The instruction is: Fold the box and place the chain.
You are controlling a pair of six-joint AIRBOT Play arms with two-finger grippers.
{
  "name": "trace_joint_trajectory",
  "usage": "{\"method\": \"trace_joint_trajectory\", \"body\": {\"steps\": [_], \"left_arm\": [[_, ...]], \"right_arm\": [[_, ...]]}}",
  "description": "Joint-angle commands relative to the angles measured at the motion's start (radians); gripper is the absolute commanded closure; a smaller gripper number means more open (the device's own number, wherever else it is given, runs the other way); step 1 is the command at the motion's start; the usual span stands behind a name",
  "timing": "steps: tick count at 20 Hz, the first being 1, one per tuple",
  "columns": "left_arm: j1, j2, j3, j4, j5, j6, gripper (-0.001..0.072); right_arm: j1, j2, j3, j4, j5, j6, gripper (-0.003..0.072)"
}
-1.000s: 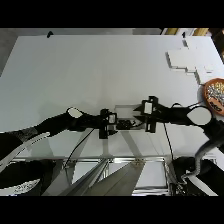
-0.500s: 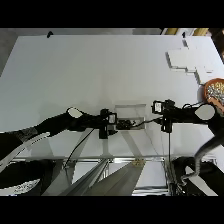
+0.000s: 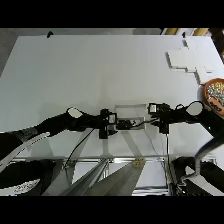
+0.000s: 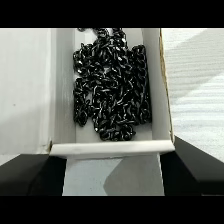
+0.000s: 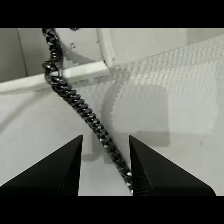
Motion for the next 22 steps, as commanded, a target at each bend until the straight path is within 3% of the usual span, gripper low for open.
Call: {"method": "trace_joint_trajectory", "body": {"steps": [1,4,8,11,14,17,22], "left_arm": [[0.000,0.000,0.000,0.000,0.000,0.000,0.0659],[0.000,0.000,0.000,0.000,0.000,0.000,0.0659],[0.000,0.000,0.000,0.000,0.000,0.000,0.0659],[0.000,0.000,0.000,0.000,0.000,0.000,0.0659],[0.000,0.000,0.000,0.000,0.000,0.000,0.0659],[0.000,0.000,0.000,0.000,0.000,0.000,0.0659],[0.000,0.000,0.000,0.000,0.000,0.000,0.0659]], "right_arm": [[-0.001,-0.040,-0.001,0.091,-0.026,-0.076,0.0369],[-0.001,-0.042,-0.003,0.149,-0.023,-0.100,0.0447],[-0.001,-0.078,-0.003,0.142,-0.013,-0.100,0.0464],[-0.001,-0.054,-0.003,0.050,0.029,-0.088,0.0666],[-0.001,0.042,-0.003,-0.038,0.072,-0.058,0.0666],[-0.001,0.164,-0.003,-0.016,0.059,0.030,0.0666],[0.000,0.246,-0.003,0.253,0.101,0.038,0.0665]]}}
